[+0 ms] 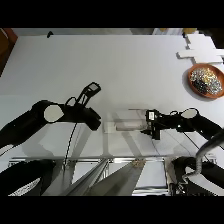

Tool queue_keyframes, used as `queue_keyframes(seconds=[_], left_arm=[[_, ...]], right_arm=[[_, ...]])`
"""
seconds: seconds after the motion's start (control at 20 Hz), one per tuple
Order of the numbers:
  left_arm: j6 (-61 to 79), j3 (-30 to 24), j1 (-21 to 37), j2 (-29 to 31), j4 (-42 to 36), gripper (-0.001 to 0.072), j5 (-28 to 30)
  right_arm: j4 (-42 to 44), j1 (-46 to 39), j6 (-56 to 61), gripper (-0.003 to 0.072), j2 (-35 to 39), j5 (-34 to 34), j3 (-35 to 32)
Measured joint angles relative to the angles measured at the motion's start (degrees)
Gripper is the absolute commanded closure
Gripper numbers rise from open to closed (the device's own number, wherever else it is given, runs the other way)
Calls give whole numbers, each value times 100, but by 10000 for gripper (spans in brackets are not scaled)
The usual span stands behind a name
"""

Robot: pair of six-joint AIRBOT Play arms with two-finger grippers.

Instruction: Fold the box and place the chain.

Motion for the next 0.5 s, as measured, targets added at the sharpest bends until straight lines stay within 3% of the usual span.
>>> queue_keyframes(seconds=[0.15, 0.5], left_arm=[[-1012, -70, 157, -168, 179, 701, -282], [-1685, -116, 238, -1176, -592, 701, -116]], right_arm=[[0, 0, 0, 368, 0, 0, 0], [0, 0, 2, 368, 0, 0, 0]])
